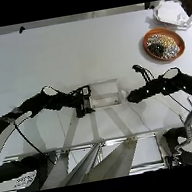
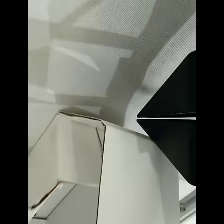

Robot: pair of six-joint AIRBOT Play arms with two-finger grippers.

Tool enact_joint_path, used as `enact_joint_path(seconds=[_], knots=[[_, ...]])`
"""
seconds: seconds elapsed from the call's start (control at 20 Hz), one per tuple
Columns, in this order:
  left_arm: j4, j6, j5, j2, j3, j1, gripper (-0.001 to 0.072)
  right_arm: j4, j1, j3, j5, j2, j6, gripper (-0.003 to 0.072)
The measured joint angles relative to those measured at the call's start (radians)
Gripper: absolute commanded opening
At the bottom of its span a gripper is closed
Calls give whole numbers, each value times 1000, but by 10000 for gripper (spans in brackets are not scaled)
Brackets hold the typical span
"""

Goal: Fold the box and place the chain.

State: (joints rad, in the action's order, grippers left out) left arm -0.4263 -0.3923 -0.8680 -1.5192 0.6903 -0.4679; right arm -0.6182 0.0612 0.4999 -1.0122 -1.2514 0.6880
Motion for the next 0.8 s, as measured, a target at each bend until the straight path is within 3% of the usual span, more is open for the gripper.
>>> enact_joint_path(seconds=[0.3,0.4,0.65,0.8], knots=[[0,0,-2,0,0,0,336,20,1,0,14,93,-12,31],[0,0,-2,0,0,0,336,22,1,0,5,103,-14,187],[0,0,-3,0,0,0,336,35,1,0,-23,112,-21,219],[0,0,-3,0,0,0,336,60,2,0,-45,114,-40,376]])
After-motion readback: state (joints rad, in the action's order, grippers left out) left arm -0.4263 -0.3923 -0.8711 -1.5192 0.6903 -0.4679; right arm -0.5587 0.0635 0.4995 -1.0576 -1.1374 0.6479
